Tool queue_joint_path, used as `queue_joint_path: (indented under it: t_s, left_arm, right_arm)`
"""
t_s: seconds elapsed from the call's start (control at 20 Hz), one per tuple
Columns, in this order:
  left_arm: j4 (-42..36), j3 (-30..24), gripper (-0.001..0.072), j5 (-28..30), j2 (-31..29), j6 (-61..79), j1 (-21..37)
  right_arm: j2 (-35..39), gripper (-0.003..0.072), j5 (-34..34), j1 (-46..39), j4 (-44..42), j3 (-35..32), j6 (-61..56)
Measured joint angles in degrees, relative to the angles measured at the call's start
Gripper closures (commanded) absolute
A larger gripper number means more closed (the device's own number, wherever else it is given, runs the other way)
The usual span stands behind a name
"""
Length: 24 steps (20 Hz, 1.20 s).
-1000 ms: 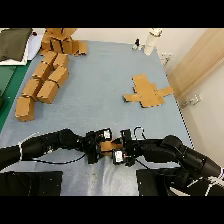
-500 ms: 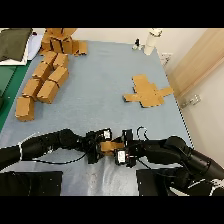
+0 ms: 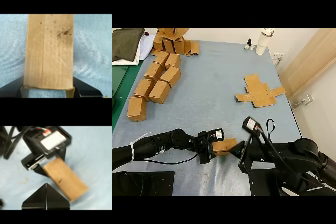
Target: Fold the box.
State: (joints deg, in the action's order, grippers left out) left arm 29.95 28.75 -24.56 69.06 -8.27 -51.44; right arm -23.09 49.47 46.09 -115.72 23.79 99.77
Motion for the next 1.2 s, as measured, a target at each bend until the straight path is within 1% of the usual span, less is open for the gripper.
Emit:
queue_joint_path:
  t_s: [0.05, 0.15, 0.2, 0.35, 0.5, 0.55, 0.65, 0.85, 1.2]
  left_arm:
    - [0.0, 0.0, 0.0246, 0.0, 0.0, 0.0, 0.0]
    - [0.0, 0.0, 0.0246, 0.0, 0.0, 0.0, 0.0]
    - [0.0, 0.0, 0.0246, -0.02, 0.0, 0.0, 0.0]
    - [0.0, 0.0, 0.0246, 0.0, 0.0, -0.02, 0.0]
    - [0.0, 0.0, 0.0246, 0.0, 0.0, -0.02, 0.0]
    - [0.0, 0.0, 0.0246, -0.02, 0.0, -0.02, 0.0]
    - [0.0, 0.0, 0.0246, 0.0, 0.0, -0.02, 0.0]
    - [0.0, 0.0, 0.0246, -0.02, 0.0, 0.0, 0.0]
    - [0.02, 0.0, 0.0246, -0.02, 0.0, 0.02, 0.0]
  right_arm:
    - [0.46, 0.0684, 1.25, 0.0, -1.11, -0.46, -8.7]
    - [0.98, 0.0685, 0.92, 0.0, -4.37, -3.08, -20.85]
    - [1.14, 0.0685, -1.46, 0.0, -6.95, -5.22, -25.4]
    - [0.98, 0.0685, -13.64, 0.66, -15.76, -12.2, -32.39]
    - [-0.02, 0.0685, -24.98, 2.05, -20.41, -15.54, -35.01]
    - [-0.57, 0.0685, -27.89, 2.34, -21.29, -16.11, -35.45]
    - [-2.03, 0.0685, -31.32, 2.8, -22.29, -16.85, -36.15]
    - [-5.07, 0.0685, -34.36, 3.45, -23.17, -17.4, -36.63]
    - [-9.33, 0.0685, -34.95, 3.63, -22.88, -17.62, -35.87]
